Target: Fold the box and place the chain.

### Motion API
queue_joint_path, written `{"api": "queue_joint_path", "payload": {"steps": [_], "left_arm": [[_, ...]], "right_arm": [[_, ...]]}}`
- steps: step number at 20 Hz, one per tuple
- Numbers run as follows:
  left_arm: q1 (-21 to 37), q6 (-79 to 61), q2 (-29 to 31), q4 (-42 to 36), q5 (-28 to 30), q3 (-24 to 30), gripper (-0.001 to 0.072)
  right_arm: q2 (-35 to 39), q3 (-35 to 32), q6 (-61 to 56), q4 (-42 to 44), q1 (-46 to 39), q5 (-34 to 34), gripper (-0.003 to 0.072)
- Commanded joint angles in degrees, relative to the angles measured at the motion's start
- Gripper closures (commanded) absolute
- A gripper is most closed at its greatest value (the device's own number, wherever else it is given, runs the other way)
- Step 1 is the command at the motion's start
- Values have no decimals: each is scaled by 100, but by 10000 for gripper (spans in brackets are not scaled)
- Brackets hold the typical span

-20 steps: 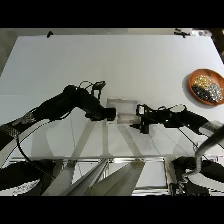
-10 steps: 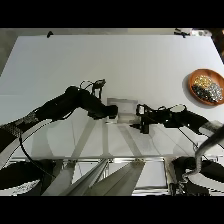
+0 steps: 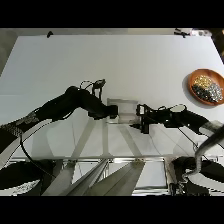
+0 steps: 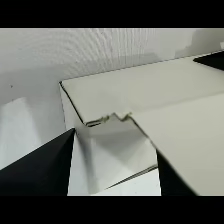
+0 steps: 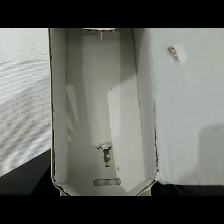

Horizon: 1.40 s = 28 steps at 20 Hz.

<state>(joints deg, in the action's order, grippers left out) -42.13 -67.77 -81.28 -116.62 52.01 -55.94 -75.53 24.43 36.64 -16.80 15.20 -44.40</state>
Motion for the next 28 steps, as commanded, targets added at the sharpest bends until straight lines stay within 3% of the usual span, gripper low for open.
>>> {"api": "queue_joint_path", "payload": {"steps": [1, 4, 6, 9, 19, 21, 28], "left_arm": [[-42, -33, -9, 9, 109, 0, 213], [-103, -28, -46, 76, 122, 0, 232], [-155, 33, -46, 326, 146, 0, 299], [-225, 354, -46, 811, 326, 0, 326], [-439, 374, -44, 1467, 422, -2, 285], [-431, 372, -44, 1451, 223, -2, 249], [-219, -35, -48, 1113, 188, -11, 254]], "right_arm": [[4, -2, -17, 9, 2, 9, 344], [4, -2, -17, 9, 2, 9, 344], [4, -2, -17, 9, 2, 9, 344], [4, -2, -17, 9, 2, 9, 344], [4, -2, -17, 9, 2, 9, 344], [4, -2, -17, 9, 2, 9, 344], [4, -2, -17, 9, 2, 9, 344]]}}
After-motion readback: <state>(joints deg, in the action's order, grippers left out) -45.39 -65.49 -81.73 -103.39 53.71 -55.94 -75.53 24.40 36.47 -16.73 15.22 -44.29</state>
